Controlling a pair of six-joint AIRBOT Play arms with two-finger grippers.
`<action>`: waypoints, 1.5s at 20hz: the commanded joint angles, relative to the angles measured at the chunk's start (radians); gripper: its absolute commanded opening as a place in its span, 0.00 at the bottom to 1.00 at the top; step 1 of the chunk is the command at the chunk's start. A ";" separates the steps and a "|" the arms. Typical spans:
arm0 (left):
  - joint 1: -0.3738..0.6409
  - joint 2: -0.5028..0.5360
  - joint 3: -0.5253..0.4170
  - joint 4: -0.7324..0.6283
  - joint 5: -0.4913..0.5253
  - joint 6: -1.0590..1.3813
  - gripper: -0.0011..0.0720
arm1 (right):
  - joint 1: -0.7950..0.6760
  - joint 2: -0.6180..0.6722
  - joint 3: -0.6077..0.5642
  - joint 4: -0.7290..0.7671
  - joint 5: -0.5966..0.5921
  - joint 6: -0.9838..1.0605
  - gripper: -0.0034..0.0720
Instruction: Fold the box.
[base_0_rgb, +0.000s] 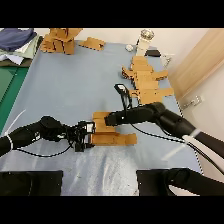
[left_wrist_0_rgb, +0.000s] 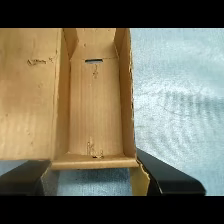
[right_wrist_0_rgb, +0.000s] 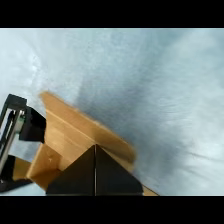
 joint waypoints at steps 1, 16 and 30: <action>0.000 0.000 0.000 0.000 0.000 0.000 0.67 | 0.003 0.132 0.003 -0.227 -0.289 0.048 0.05; 0.000 0.000 0.000 0.000 0.000 -0.001 0.67 | 0.078 0.119 -0.280 -0.209 0.024 -0.529 0.65; 0.000 0.000 0.000 0.000 -0.001 0.000 0.67 | 0.079 0.122 -0.280 -0.126 0.062 -0.540 0.28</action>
